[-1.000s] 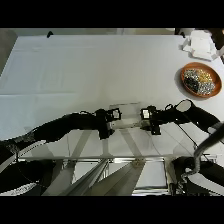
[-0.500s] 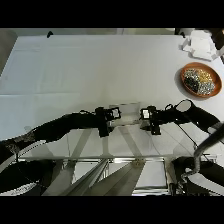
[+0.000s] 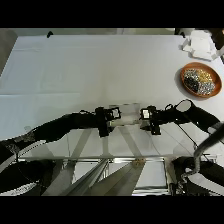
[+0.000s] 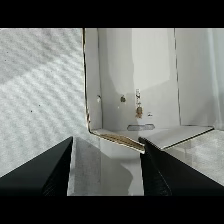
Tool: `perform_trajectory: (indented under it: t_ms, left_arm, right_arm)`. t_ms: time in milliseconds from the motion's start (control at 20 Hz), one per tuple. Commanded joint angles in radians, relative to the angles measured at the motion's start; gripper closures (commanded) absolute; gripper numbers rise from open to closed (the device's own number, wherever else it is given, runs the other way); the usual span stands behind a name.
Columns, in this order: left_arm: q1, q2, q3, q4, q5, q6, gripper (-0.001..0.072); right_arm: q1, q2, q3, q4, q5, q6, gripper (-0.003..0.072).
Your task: Fold the box and place the chain.
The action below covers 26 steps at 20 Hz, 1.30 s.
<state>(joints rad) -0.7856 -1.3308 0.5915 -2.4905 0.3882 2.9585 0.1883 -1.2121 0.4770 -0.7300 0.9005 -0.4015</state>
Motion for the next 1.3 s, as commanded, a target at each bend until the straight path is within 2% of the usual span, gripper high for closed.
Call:
perform_trajectory:
  t_ms: [0, 450, 650, 900, 1000, 1050, 1200, 1250]
  left_arm:
    - [-0.001, -0.001, 0.0, 0.0, 0.001, 0.0, 0.0379]
    - [-0.001, -0.001, 0.0, 0.0, 0.001, 0.0, 0.0378]
    - [-0.001, -0.001, 0.0, 0.0, 0.003, 0.0, 0.0378]
    - [-0.001, -0.001, 0.0, 0.0, 0.01, 0.0, 0.0378]
    - [-0.001, -0.001, 0.0, 0.001, 0.039, 0.0, 0.0378]
    - [-0.001, -0.001, 0.0, 0.001, 0.056, 0.0, 0.0378]
    - [-0.001, -0.001, 0.0, 0.001, 0.079, 0.0, 0.0378]
    - [-0.001, -0.001, 0.0, 0.001, 0.079, 0.0, 0.0378]
  right_arm:
    - [0.0, 0.001, 0.001, 0.0, 0.0, 0.0, 0.0265]
    - [0.0, 0.001, 0.001, 0.011, 0.006, 0.003, 0.0268]
    - [-0.003, 0.026, 0.001, -0.028, 0.035, 0.081, 0.027]
    - [-0.003, 0.149, 0.002, -0.264, 0.167, 0.328, 0.027]
    - [-0.003, 0.222, 0.002, -0.295, 0.215, 0.381, 0.0274]
    - [-0.003, 0.263, 0.002, -0.291, 0.233, 0.383, 0.0292]
    - [-0.002, 0.386, 0.002, -0.209, 0.221, 0.344, 0.0502]
    - [-0.002, 0.41, 0.002, -0.147, 0.203, 0.31, 0.0535]
